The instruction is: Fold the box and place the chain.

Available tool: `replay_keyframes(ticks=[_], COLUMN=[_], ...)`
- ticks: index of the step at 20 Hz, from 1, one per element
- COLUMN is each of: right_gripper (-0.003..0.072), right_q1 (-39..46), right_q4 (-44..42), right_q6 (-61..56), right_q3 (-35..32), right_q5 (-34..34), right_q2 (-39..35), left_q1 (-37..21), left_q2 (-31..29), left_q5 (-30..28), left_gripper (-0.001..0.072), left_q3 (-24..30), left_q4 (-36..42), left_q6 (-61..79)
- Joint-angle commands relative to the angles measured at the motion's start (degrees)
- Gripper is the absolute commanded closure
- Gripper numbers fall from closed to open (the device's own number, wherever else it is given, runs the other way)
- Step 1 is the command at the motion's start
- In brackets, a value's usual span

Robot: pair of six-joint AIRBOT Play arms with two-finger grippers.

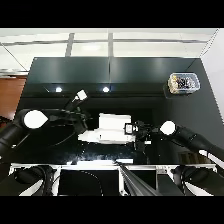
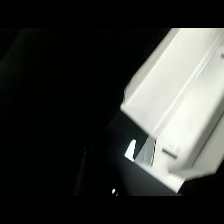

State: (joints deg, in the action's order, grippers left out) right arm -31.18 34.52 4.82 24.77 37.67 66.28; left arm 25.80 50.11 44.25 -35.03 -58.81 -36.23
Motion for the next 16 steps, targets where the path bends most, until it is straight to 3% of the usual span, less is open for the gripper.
replay_keyframes(ticks=[1, 6, 9, 12, 13, 16], right_gripper=[0.0579, 0.0579, 0.0579, 0.0579, 0.0579, 0.0579], right_q1=[-0.04, -0.04, -0.04, -0.04, -0.04, -0.04], right_q4=[0.02, 0.02, 0.02, 0.02, 0.02, 0.02], right_q6=[0.00, 0.02, 0.00, 0.00, 0.00, 0.00], right_q3=[-0.02, -0.02, -0.02, -0.02, -0.02, -0.02], right_q5=[0.00, -0.02, -0.02, -0.02, -0.02, -0.02], right_q2=[0.00, 0.00, 0.00, 0.00, 0.00, 0.00], left_q1=[-1.62, 0.13, 2.71, 5.49, 6.23, 7.06], left_q2=[-2.12, 5.31, 9.44, 12.37, 12.63, 12.74], left_q5=[8.63, 7.80, 3.17, 1.84, 1.01, -1.40], left_gripper=[-0.0011, 0.0016, 0.0020, 0.0032, 0.0101, 0.0183], left_q3=[2.21, 4.81, 4.79, 4.79, 4.79, 4.79], left_q4=[-3.39, -2.27, 4.13, 5.81, 5.81, 7.39], left_q6=[14.27, 22.18, 23.67, 29.07, 29.03, 29.00])
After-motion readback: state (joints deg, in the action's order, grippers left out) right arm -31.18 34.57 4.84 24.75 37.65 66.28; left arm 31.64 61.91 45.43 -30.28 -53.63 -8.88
